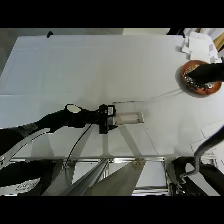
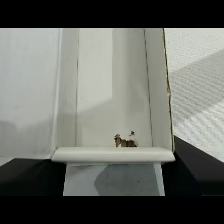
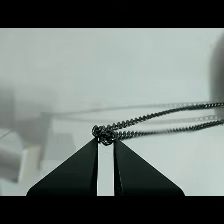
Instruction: Fold the box and place the chain.
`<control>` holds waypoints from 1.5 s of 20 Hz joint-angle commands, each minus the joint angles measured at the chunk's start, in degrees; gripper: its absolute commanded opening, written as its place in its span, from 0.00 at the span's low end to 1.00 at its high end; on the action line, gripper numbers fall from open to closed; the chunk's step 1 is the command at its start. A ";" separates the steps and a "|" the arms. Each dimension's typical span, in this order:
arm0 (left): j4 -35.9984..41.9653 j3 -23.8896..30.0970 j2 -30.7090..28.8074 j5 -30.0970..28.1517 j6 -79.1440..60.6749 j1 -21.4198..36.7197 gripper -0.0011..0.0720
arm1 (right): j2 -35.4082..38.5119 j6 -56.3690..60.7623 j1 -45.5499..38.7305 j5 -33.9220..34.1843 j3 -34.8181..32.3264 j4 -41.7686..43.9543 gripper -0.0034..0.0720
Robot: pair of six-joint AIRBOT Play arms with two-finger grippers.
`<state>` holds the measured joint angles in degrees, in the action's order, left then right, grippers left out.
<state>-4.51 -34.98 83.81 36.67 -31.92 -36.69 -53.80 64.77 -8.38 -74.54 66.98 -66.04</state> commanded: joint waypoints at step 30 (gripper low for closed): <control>-0.02 -0.02 -0.02 0.00 -0.02 0.04 0.20 | 9.86 2.67 28.92 11.45 -12.66 6.97 0.06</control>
